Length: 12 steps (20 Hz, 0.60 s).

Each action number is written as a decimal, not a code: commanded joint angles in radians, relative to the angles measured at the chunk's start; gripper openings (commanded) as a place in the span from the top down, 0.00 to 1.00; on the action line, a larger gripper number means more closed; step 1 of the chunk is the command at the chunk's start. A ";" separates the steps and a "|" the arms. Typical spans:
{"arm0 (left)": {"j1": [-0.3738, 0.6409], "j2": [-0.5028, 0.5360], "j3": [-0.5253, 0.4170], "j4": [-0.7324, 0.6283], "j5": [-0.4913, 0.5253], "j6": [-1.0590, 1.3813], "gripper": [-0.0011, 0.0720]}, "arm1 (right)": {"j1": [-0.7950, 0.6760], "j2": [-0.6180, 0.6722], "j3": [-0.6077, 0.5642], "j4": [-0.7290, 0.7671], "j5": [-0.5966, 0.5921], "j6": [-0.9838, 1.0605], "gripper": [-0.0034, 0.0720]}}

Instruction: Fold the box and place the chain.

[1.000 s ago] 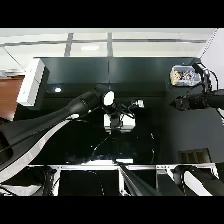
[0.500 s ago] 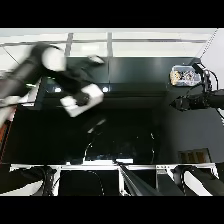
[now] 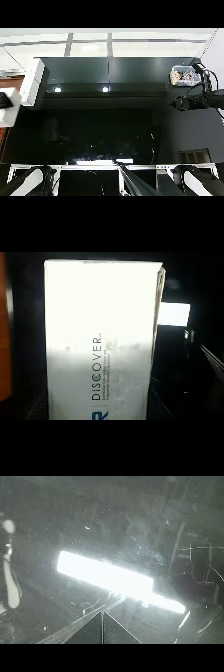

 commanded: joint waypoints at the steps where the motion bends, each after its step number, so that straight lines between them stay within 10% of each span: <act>1: 0.177 -0.014 -0.043 0.024 0.057 0.091 0.50 | 0.000 -0.001 0.000 0.000 -0.003 0.000 0.94; 8: 0.199 -0.028 -0.276 -0.007 0.423 0.240 0.51 | 0.000 -0.001 0.000 0.000 -0.025 0.022 0.94; 12: 0.198 -0.123 -0.298 -0.116 0.434 0.362 0.51 | 0.000 -0.001 0.001 0.004 -0.038 0.073 0.94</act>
